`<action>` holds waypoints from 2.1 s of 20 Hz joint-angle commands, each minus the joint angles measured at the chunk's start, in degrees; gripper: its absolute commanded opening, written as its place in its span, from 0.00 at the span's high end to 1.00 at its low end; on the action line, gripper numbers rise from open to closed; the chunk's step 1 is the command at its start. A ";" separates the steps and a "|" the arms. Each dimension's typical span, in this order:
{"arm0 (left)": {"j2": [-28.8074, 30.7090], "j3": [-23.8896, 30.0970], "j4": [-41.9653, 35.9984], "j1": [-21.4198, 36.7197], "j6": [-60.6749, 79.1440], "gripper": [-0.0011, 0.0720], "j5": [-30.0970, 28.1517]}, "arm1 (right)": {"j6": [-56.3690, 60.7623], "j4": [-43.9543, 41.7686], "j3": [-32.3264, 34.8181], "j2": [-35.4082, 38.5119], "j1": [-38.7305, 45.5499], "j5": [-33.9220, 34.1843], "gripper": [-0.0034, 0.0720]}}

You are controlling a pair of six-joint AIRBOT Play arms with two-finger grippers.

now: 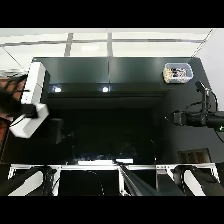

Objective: Fold the box and place the chain.

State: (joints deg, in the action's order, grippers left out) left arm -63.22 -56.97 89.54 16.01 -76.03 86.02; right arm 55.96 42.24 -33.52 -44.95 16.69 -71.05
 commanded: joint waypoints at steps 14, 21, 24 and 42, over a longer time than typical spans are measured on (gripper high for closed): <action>3.39 12.96 -11.23 23.52 19.89 0.66 -26.49 | 3.39 0.48 0.04 0.02 -0.02 3.41 0.94; 2.78 12.98 -17.53 23.52 22.08 0.66 -29.33 | 3.43 0.22 0.04 0.02 -0.02 4.26 0.94; 2.08 12.98 -17.33 23.12 22.10 0.66 -28.09 | 3.45 0.22 0.04 0.02 -0.02 4.26 0.94; 2.12 -1.44 -16.28 16.22 12.98 0.03 -25.42 | 3.58 -2.93 0.04 0.02 -0.04 5.25 0.94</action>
State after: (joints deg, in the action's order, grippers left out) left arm -61.14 -51.90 75.24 32.67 -58.87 57.32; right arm 59.64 41.50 -33.50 -44.95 16.69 -66.67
